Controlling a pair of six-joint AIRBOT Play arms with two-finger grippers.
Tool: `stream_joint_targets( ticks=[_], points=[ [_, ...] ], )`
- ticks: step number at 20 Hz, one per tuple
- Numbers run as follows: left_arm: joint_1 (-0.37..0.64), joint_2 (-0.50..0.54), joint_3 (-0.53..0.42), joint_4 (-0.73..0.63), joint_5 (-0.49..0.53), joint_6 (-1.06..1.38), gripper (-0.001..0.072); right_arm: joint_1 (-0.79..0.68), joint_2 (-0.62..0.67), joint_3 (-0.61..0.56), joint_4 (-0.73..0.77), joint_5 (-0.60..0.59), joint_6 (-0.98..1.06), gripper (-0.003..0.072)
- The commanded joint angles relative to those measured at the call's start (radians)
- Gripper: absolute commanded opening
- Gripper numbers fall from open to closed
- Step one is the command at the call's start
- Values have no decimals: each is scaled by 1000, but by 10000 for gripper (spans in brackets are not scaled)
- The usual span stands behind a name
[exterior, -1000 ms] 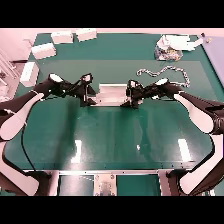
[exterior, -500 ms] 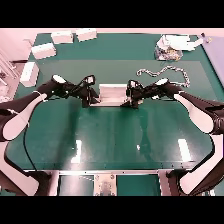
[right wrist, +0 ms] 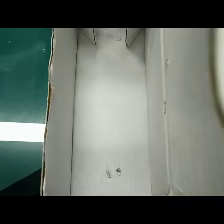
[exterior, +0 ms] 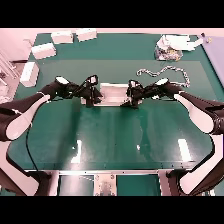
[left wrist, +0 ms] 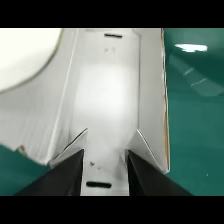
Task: Fold the box and place the chain.
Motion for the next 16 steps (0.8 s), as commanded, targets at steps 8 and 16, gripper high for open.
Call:
stream_joint_targets(
  ticks=[8, 16],
  points=[
    [-1, -24, 0, -47, -34, 37, 543, 1, 0, 0, 0, -1, 1, 590],
    [0, -24, 0, -54, -27, 30, 625, 1, 0, 0, 0, -1, 1, 590]
  ],
)
